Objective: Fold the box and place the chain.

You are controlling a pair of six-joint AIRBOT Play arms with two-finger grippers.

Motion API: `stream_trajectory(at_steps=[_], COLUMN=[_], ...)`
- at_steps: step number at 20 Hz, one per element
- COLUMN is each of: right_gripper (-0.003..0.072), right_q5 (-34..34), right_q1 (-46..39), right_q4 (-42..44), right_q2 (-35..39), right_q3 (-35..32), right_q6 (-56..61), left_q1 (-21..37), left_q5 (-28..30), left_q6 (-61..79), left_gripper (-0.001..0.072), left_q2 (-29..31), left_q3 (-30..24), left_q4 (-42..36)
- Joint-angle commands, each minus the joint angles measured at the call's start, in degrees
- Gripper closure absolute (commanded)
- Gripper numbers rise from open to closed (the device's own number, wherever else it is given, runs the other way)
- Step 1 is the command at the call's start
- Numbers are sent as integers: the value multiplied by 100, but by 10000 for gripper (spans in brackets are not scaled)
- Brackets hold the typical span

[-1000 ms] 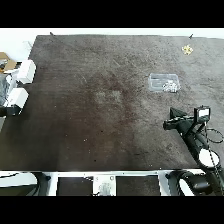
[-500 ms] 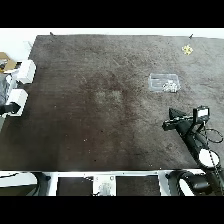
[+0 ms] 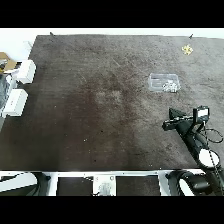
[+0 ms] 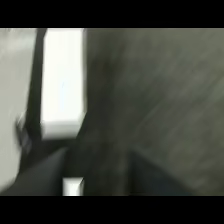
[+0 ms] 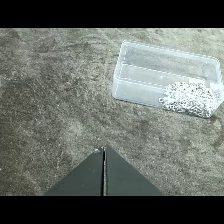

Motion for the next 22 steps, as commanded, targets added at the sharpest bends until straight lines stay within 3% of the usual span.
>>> stream_trajectory(at_steps=[1,2,4,6,9,12,15,19,22], right_gripper=[684,684,684,684,684,684,684,684,684], right_q5=[7,4,-7,-28,-26,-28,-28,-28,-28], right_q1=[-2,-2,-2,-2,-2,-2,-2,-2,-2], right_q4=[0,0,0,0,0,0,0,0,0], right_q2=[-2,-2,-2,-2,-2,-2,-2,-2,-2], right_q3=[-2,-2,-2,-2,-2,-2,-2,-2,-2], right_q6=[0,0,0,0,0,0,0,0,0], left_q1=[-76,-179,-533,-984,-1755,-2704,-3838,-5263,-6070], left_q5=[-455,-179,299,754,2002,3626,5143,6234,6907], left_q6=[592,673,780,1266,2002,2870,3265,3228,3235], left_gripper=[623,702,705,706,706,706,706,706,706], left_q2=[337,494,868,1460,2643,3987,5042,6041,6467], left_q3=[542,542,507,125,-1110,-2597,-3689,-4778,-5410], left_q4=[-2173,-2317,-2076,-2046,-2363,-2726,-2778,-2800,-2802])
